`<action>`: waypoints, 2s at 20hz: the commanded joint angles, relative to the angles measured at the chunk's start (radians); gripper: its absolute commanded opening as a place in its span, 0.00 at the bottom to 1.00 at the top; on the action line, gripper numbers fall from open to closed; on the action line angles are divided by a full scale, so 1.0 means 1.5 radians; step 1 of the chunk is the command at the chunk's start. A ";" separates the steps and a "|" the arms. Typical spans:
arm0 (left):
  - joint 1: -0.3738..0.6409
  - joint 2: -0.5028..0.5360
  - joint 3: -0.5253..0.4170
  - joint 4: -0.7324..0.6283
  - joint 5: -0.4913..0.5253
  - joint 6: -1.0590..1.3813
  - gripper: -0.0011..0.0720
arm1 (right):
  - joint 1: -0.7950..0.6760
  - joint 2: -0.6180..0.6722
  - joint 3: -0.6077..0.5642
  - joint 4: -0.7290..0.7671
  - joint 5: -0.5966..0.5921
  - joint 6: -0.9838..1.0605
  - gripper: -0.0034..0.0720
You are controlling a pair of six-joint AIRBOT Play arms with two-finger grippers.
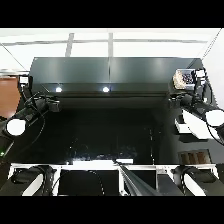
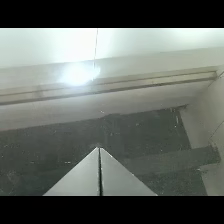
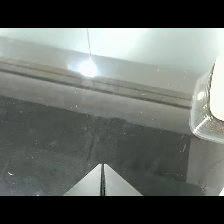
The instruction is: Fold the box and place the chain.
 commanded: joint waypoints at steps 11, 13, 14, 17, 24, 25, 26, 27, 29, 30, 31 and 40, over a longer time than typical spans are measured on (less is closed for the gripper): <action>0.000 0.001 -0.001 0.000 0.001 0.000 0.05 | 0.000 -0.001 0.000 0.000 0.000 0.000 0.07; -0.001 0.000 -0.001 -0.002 0.005 -0.001 0.05 | 0.000 -0.001 0.000 0.000 0.000 0.000 0.07; -0.001 0.000 -0.001 -0.002 0.022 -0.001 0.05 | 0.001 -0.001 0.000 0.003 -0.008 0.000 0.07; -0.001 0.000 -0.001 -0.036 0.090 -0.003 0.05 | 0.001 -0.001 0.000 0.039 -0.084 0.001 0.07; 0.000 -0.032 0.017 -0.099 0.099 0.006 0.99 | -0.043 -0.111 0.031 0.003 -0.153 -0.031 0.99; -0.001 -0.031 0.024 -0.088 0.054 0.021 0.99 | -0.082 -0.125 0.060 -0.033 -0.111 -0.020 0.99; -0.002 -0.031 0.032 -0.081 0.006 0.032 0.99 | -0.139 -0.138 0.097 -0.076 -0.078 0.022 0.99; -0.001 -0.031 0.037 -0.081 -0.032 0.035 0.99 | -0.201 -0.149 0.135 -0.125 -0.052 0.077 0.98; 0.000 -0.032 0.038 -0.081 -0.092 0.035 0.99 | -0.344 -0.178 0.215 -0.235 0.017 0.199 0.98; 0.000 -0.032 0.038 -0.081 -0.120 0.032 0.99 | -0.416 -0.197 0.251 -0.288 0.064 0.259 0.98; 0.000 -0.032 0.038 -0.081 -0.141 0.032 0.99 | -0.475 -0.216 0.279 -0.339 0.104 0.292 0.98; 0.000 -0.032 0.037 -0.081 -0.174 0.033 0.99 | -0.633 -0.520 0.539 -0.309 0.556 0.025 0.98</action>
